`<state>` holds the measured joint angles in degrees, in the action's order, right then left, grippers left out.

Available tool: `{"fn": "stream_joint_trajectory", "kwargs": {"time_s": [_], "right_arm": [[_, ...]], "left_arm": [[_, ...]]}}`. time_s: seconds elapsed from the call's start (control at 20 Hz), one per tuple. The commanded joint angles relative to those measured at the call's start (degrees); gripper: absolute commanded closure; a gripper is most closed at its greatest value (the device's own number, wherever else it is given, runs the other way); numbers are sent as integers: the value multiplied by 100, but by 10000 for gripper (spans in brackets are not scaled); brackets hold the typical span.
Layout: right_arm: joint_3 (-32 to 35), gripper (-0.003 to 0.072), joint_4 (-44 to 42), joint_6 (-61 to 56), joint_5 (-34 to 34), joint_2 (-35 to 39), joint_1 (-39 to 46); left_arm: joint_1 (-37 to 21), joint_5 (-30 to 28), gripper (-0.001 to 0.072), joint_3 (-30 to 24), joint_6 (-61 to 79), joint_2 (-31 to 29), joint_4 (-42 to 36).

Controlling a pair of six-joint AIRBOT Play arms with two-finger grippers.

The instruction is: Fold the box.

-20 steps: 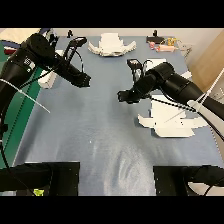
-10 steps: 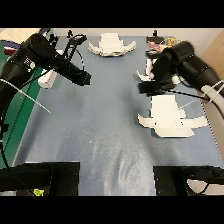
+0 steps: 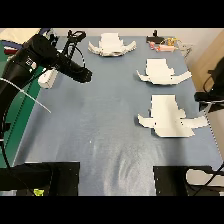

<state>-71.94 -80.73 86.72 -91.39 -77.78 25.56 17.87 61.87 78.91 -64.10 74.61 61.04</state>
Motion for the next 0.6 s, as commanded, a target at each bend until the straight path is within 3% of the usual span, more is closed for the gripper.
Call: {"fn": "stream_joint_trajectory", "kwargs": {"time_s": [0.0,0.4,0.55], "right_arm": [[225,279,-892,881,372,-181,1211],[225,279,-1419,1425,243,-841,2140],[227,285,-2094,1950,52,-1047,2177]], "left_arm": [[2,-81,695,0,-4,4,-70],[2,256,695,0,-2,4,-343],[2,503,695,0,-2,4,-343]]}}
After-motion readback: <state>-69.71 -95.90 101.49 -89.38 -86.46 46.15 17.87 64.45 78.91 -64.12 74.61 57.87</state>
